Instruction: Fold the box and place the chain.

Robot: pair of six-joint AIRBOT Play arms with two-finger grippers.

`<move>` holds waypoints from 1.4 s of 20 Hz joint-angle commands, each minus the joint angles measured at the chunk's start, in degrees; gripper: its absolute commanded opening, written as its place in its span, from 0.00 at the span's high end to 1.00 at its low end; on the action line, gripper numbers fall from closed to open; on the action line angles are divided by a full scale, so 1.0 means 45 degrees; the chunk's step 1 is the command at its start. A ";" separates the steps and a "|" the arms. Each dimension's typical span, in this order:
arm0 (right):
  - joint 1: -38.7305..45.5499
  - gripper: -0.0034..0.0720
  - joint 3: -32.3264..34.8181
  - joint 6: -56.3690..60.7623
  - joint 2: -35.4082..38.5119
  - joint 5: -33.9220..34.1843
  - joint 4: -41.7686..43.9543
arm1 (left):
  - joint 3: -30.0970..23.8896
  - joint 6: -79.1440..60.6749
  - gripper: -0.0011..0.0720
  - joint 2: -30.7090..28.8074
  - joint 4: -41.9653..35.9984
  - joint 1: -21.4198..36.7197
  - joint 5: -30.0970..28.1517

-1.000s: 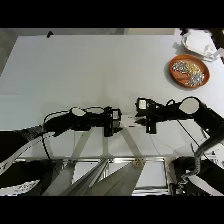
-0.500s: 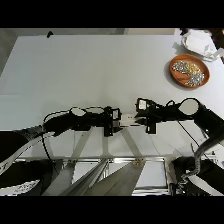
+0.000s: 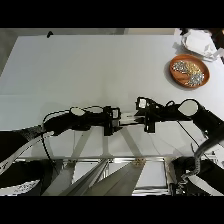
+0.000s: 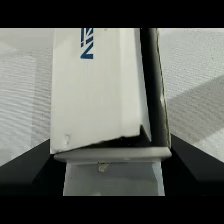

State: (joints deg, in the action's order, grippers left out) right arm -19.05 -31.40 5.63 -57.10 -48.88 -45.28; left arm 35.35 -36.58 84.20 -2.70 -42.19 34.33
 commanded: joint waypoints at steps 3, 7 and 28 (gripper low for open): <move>0.0000 0.71 0.0510 -0.0024 -0.0010 -0.0233 -0.0078 | 0.0005 -0.0010 0.61 0.0000 0.0029 -0.0010 0.0049; 0.0000 0.71 0.0855 -0.0019 0.0005 -0.0223 -0.0578 | 0.0005 -0.0010 0.61 0.0000 0.0029 -0.0010 0.0049; 0.0005 0.94 0.1190 -0.0238 0.1190 0.0112 0.1491 | 0.0005 -0.0010 0.61 0.0000 0.0029 -0.0010 0.0049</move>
